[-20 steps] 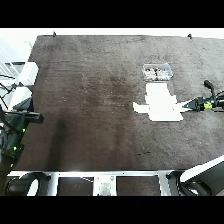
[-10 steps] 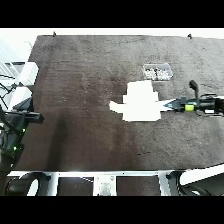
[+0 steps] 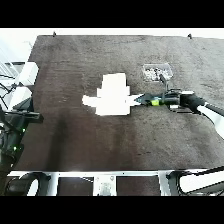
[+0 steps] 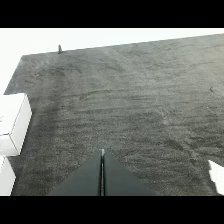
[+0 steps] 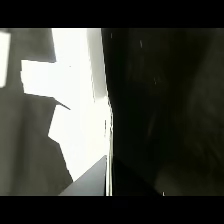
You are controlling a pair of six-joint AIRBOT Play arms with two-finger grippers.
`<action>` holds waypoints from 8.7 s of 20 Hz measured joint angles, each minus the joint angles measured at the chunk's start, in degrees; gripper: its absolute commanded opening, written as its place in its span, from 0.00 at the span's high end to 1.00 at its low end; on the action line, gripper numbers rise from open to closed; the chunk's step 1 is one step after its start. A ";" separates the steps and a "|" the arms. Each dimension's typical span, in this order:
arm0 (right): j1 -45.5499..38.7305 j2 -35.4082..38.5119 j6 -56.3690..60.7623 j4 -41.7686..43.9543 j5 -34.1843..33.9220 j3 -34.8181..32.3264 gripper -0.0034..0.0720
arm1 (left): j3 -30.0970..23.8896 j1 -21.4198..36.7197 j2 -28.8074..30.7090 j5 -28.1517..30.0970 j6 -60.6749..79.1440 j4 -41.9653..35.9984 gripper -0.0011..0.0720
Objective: Fold the box and place the chain.
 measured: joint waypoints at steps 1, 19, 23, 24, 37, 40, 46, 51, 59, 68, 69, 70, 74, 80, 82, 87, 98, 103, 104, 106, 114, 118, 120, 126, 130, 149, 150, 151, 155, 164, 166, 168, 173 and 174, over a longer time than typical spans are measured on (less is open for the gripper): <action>1.33 -0.02 -0.02 0.04 -2.23 0.22 0.94 | 0.00 0.00 0.00 0.00 0.00 0.00 0.96; 7.74 -1.40 -0.87 -0.87 -11.63 4.42 0.94 | 5.70 -0.02 -5.18 -10.75 0.76 0.13 0.24; 7.87 -1.42 -1.20 -1.49 -12.50 4.37 0.94 | 14.86 -0.02 -18.21 -16.06 -0.94 0.66 0.24; 7.87 -1.42 -1.22 -1.64 -12.70 4.37 0.94 | 17.49 -0.02 -22.10 -18.12 -2.01 1.40 0.24; 9.03 -1.31 -6.36 -1.05 -16.57 2.95 0.94 | 67.34 -0.13 -74.71 -53.86 -39.26 29.22 0.24; 9.16 -1.27 -7.30 -0.94 -17.20 2.86 0.94 | 77.59 -1.09 -83.03 -59.17 -45.51 33.79 0.24; 9.16 -1.27 -8.66 -0.85 -17.66 2.84 0.94 | 92.52 -6.10 -95.49 -64.50 -53.44 41.97 0.26; 9.16 -1.27 -9.14 -0.83 -17.86 2.84 0.94 | 99.38 -8.00 -102.55 -65.72 -55.71 43.10 0.26; 9.16 -1.27 -10.19 -0.81 -17.86 2.86 0.94 | 104.02 -8.55 -109.44 -68.11 -55.45 38.16 0.26; 9.16 -1.27 -10.64 -0.81 -17.79 2.84 0.94 | 104.56 -9.86 -112.61 -69.13 -52.41 33.20 0.41; 9.16 -1.27 -10.69 -0.81 -17.75 2.86 0.94 | 104.59 -9.84 -112.69 -68.91 -52.13 32.63 0.50; 9.16 -1.27 -10.69 -0.81 -17.70 2.86 0.94 | 104.56 -9.90 -112.85 -68.65 -51.93 32.59 0.50; 9.16 -1.27 -10.75 -0.81 -17.64 2.86 0.94 | 104.56 -10.14 -113.02 -68.65 -51.08 31.76 0.51; 9.16 -1.27 -10.78 -0.83 -17.62 2.86 0.94 | 104.56 -10.12 -113.02 -68.91 -49.42 31.61 0.67; 9.16 -1.27 -10.80 -0.85 -17.59 2.86 0.94 | 104.56 -10.12 -113.02 -69.09 -48.94 31.63 0.67; 9.16 -1.27 -10.80 -0.85 -17.59 2.86 0.94 | 104.56 -9.03 -113.02 -70.64 -47.58 31.76 0.81; 9.14 -1.27 -10.78 -0.90 -17.64 2.89 0.60 | 104.59 -8.48 -113.04 -74.07 -38.71 29.35 0.96; 4.72 0.63 -10.75 0.13 -17.55 3.21 0.60 | 104.59 -8.44 -113.04 -76.56 -26.91 28.37 0.97; 3.04 1.51 -10.75 0.76 -17.57 3.23 0.60 | 104.56 -8.44 -113.04 -77.02 -24.00 27.82 0.97; -0.61 3.48 -10.73 1.92 -17.09 3.28 0.60 | 104.43 -8.46 -112.72 -77.70 -18.78 26.27 0.97; -7.37 6.32 -10.71 3.34 -11.93 3.10 0.60 | 95.19 -9.75 -107.71 -73.70 -1.73 24.17 0.97; -7.76 6.49 -10.73 3.41 -11.28 3.06 0.53 | 91.86 -11.39 -107.06 -69.48 5.49 24.02 0.97; -8.11 6.51 -10.73 3.34 -11.32 3.06 0.54 | 91.23 -11.74 -107.01 -68.06 7.45 23.76 0.97; -8.35 6.51 -12.02 2.93 -11.13 3.06 0.54 | 89.00 -11.98 -107.23 -64.94 9.79 23.17 0.97; -8.35 6.51 -13.07 2.91 -11.13 3.06 0.54 | 88.00 -11.80 -107.23 -64.74 11.10 20.92 0.97; -4.11 11.56 -40.26 8.26 -11.06 -2.84 0.35 | 85.24 -11.74 -106.84 -63.54 14.58 20.65 0.96; -3.52 12.85 -43.52 8.81 -11.04 -4.33 0.22 | 85.24 -11.74 -106.84 -63.54 14.58 20.72 0.96; -3.04 13.75 -46.29 9.01 -11.06 -5.57 0.22 | 85.24 -11.74 -106.84 -63.54 14.58 20.79 0.96; 0.50 15.56 -53.44 5.70 -11.06 -8.87 0.14 | 85.24 -11.74 -106.84 -63.52 14.58 20.92 0.96; 12.00 16.02 -56.76 -12.15 -18.03 -10.34 0.14 | 85.24 -11.74 -106.84 -63.49 14.58 20.96 0.96; 13.92 15.26 -56.92 -15.76 -19.96 -10.38 0.14 | 85.24 -11.74 -106.84 -63.49 14.58 20.98 0.96; 15.74 14.19 -56.96 -18.56 -22.34 -10.38 0.14 | 85.24 -11.74 -106.84 -63.47 14.58 20.98 0.96; 18.78 12.33 -57.02 -21.35 -27.45 -10.38 0.14 | 85.24 -11.74 -106.84 -63.47 14.58 20.98 0.96; 19.15 11.96 -57.07 -21.55 -28.48 -10.38 0.14 | 85.24 -11.74 -106.84 -63.47 14.58 20.96 0.96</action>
